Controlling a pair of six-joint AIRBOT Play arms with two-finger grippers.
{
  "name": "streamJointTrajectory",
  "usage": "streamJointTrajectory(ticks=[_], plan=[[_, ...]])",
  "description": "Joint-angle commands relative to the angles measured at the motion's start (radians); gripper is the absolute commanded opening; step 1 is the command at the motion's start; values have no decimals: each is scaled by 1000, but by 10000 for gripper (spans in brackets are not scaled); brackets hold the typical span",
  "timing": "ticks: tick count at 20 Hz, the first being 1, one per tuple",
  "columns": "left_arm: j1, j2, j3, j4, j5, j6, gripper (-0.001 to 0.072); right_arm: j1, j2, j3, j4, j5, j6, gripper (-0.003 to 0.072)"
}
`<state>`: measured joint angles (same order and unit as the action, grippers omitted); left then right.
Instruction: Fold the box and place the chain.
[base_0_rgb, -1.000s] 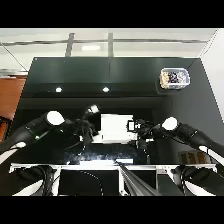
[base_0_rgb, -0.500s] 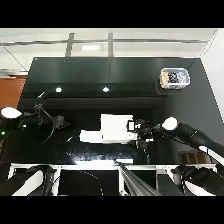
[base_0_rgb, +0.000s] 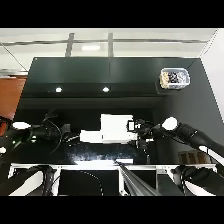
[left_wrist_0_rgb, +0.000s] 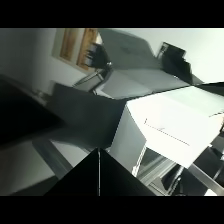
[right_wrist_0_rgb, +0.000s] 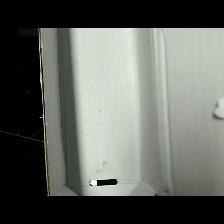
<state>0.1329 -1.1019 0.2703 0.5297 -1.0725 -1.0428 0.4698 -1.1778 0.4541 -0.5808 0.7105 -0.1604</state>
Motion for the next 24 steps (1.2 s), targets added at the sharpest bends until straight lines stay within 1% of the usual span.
streamJointTrajectory(ticks=[1, 5, 8, 9, 12, 13, 15, 16, 17, 19, 20, 21, 24], plan=[[-113, -35, -11, -85, 74, -20, 28, 0, 0, 0, 0, 0, 0, 429], [-186, -113, 16, -97, 73, 8, 28, 0, 0, 0, 0, 0, 0, 429], [-230, -124, 46, -100, 107, 69, 27, 0, 0, 0, 0, 0, 0, 429], [-240, -124, 57, -109, 104, 99, 27, 0, 0, 0, 0, 0, 0, 429], [-272, -124, 102, -161, 42, 184, 35, 0, 0, 0, 0, 0, 0, 429], [-282, -124, 121, -161, 21, 184, 143, 0, 0, 0, 0, 0, 1, 429], [-290, -124, 154, -150, -35, 219, 539, 0, 0, 0, 0, 0, 0, 429], [-289, -124, 168, -145, -57, 253, 670, 0, 0, 0, 0, 0, 1, 429], [-288, -124, 178, -146, -70, 254, 683, 0, 0, 0, 0, 0, 0, 429], [-295, -124, 197, -146, -92, 251, 681, 0, 0, 0, 0, 0, 0, 429], [-307, -122, 207, -142, -97, 251, 657, 0, 0, 0, 0, 0, 0, 429], [-329, -119, 222, -113, -93, 251, 552, 0, 0, 0, 0, 0, 0, 429], [-417, -114, 282, 32, -51, 137, 551, 0, 0, 0, 0, 0, 1, 429]])
